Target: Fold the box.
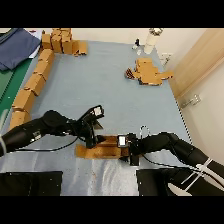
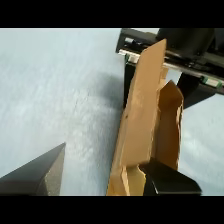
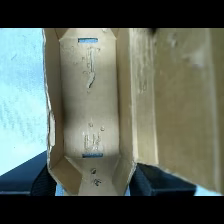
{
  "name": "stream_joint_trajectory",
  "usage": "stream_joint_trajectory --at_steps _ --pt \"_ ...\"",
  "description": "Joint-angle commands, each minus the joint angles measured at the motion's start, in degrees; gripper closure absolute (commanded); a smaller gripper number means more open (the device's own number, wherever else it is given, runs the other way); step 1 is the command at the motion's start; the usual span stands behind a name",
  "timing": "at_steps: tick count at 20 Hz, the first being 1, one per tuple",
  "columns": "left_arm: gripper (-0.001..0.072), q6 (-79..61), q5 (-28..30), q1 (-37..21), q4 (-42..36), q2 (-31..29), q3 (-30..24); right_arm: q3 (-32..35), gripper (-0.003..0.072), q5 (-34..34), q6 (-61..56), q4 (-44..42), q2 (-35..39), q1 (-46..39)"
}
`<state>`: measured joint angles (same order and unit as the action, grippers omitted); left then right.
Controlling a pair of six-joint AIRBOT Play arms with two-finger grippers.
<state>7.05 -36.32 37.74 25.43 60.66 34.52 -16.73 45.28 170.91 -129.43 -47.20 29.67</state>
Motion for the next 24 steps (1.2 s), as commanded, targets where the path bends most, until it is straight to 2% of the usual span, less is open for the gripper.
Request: stream_joint_trajectory --at_steps 1,2,3,5,7,12,24 --pt "0.0161 23.9 -6.3 -3.3 21.1 -6.9 0.0 0.0 0.0109 0.0 -0.1 0.0 0.0 0.0" --pt "0.0163 32.0 -10.1 -3.9 26.1 -8.3 0.0 0.0 0.0108 0.0 -0.1 0.0 0.0 0.0" --pt "0.0234 39.9 -14.9 -4.0 29.5 -9.2 0.0 0.0 0.0109 0.0 -0.1 0.0 0.0 0.0" --pt "0.0696 48.9 -25.3 -3.3 29.1 -9.4 0.0 0.0 0.0108 0.2 -0.1 0.1 0.0 0.0" --pt "0.0697 54.2 -29.4 -1.2 26.4 -9.2 -0.3 0.0 0.0109 0.5 -0.1 0.1 0.0 0.0" --pt "0.0697 56.0 -24.7 4.5 19.0 -8.9 -0.5 0.0 0.0108 0.2 1.0 1.0 0.0 0.0" --pt "0.0697 56.3 -22.8 4.7 12.0 -8.4 -0.5 -0.1 0.0108 -0.3 1.0 2.6 -1.6 0.1"
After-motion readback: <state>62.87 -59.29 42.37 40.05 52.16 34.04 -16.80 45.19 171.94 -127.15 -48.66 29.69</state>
